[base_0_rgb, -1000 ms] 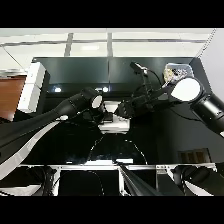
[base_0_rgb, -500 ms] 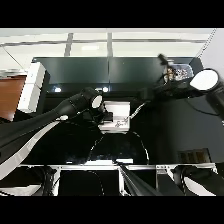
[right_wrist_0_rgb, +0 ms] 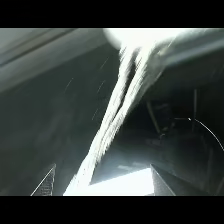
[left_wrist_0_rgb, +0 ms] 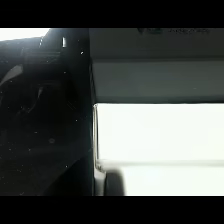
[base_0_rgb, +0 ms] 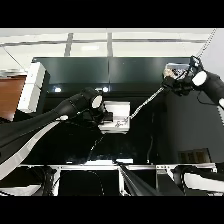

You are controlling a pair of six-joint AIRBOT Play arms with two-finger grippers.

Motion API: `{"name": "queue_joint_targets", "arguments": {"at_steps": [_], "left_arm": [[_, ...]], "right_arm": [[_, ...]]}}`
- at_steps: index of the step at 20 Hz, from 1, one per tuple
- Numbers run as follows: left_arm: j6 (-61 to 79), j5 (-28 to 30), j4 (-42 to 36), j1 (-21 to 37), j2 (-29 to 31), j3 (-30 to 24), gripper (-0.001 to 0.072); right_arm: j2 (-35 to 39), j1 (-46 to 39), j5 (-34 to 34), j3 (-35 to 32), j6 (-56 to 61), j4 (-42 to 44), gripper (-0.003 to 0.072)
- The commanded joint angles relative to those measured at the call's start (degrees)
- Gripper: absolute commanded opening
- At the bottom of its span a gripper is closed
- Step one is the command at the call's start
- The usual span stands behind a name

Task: Fold the box and place the chain.

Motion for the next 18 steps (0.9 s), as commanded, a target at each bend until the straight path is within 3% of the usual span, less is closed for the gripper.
{"name": "queue_joint_targets", "arguments": {"at_steps": [1, 3, 6, 8, 13, 18], "left_arm": [[0.0, -0.2, 0.0, 0.0, 0.0, 0.0, 0.0029], [0.0, -0.2, 0.0, 0.0, 0.0, 0.0, 0.0029], [0.0, -0.2, -0.2, 0.0, 0.0, 0.0, 0.0029], [0.0, -0.2, -0.2, 0.0, 0.0, 0.0, 0.0029], [0.0, -0.2, -0.2, 0.0, 0.0, 0.0, 0.0029], [0.0, -0.2, -0.2, 0.0, 0.0, 0.0, 0.0029]], "right_arm": [[-12.1, -1.8, 1.2, 10.4, 3.1, -1.3, 0.0677], [-16.6, -1.8, 2.3, 15.0, 3.0, -1.0, 0.0674], [-19.6, -1.8, 2.3, 17.4, 3.0, 1.2, 0.0378], [-19.6, -1.9, 3.9, 17.4, 2.8, 1.2, 0.0011], [-12.7, -1.9, 16.7, 17.8, -8.1, 1.4, 0.0019], [7.7, -1.0, 25.1, 17.8, -15.0, 1.4, 0.0019]]}}
